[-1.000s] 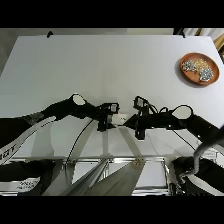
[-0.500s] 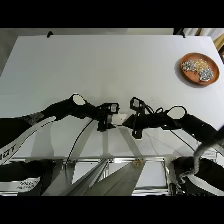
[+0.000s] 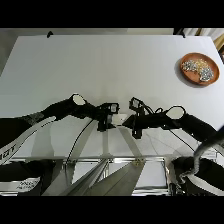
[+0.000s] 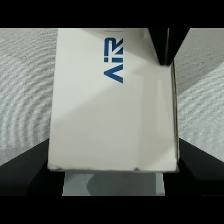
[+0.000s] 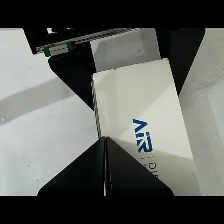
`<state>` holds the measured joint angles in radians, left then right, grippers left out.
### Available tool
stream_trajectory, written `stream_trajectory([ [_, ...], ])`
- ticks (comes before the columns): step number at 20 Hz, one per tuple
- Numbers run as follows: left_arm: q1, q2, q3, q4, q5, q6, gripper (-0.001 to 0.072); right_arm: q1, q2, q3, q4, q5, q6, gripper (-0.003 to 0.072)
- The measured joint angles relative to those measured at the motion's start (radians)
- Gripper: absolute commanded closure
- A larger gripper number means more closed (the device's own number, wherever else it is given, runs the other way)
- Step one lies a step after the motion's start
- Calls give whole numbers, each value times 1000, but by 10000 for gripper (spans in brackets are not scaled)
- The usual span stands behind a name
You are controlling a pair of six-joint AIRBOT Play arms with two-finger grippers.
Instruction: Fold the box and place the chain.
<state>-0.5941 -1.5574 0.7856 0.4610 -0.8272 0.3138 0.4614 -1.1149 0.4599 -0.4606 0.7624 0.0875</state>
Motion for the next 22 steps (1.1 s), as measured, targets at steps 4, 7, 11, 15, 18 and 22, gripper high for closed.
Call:
stream_trajectory([
  [4,0,0,0,-1,0,-2,437,0,18,18,-12,6,13,672],
  [7,0,0,0,-1,0,-2,437,0,62,58,-6,2,53,672],
  [11,0,0,0,-1,0,-2,437,-21,160,144,-144,10,285,673],
  [15,0,0,0,-1,0,-1,437,-103,265,241,-424,61,629,674],
  [18,0,0,0,-1,0,-1,437,-204,293,274,-644,171,825,674],
  [22,0,0,0,-1,0,-1,437,-375,292,287,-846,349,956,672],
])
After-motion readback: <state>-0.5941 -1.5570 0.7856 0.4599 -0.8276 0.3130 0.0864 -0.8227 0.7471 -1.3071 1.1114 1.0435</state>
